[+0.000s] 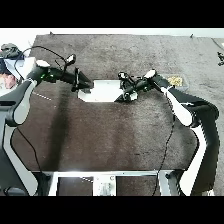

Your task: Fold the box and place the chain.

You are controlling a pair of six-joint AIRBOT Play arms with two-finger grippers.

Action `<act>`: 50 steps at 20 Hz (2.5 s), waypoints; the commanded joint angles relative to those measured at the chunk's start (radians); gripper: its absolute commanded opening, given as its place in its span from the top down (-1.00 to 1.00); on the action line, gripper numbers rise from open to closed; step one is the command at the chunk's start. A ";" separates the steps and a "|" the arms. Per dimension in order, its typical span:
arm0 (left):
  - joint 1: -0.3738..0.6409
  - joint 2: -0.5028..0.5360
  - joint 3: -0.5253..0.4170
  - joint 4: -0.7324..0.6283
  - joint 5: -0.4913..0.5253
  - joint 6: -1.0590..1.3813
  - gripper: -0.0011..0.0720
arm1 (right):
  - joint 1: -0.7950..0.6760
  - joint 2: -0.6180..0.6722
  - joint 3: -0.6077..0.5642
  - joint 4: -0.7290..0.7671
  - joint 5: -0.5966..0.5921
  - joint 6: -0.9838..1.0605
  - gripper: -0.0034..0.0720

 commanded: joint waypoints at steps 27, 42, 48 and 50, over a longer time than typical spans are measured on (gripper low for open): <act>-0.165 0.031 -0.134 -0.085 0.502 -0.043 0.94 | 0.000 0.000 0.000 0.001 0.001 0.000 -0.52; -0.158 -0.006 -0.081 -0.019 0.429 -0.043 0.94 | 0.000 0.000 0.000 0.001 0.001 0.000 -0.52; -0.069 0.014 0.136 0.033 0.122 -0.096 0.94 | 0.000 0.000 0.000 0.001 0.001 0.000 -0.52; -0.045 0.055 0.152 0.135 0.066 -0.097 0.94 | 0.000 0.000 0.000 0.001 0.001 0.000 -0.52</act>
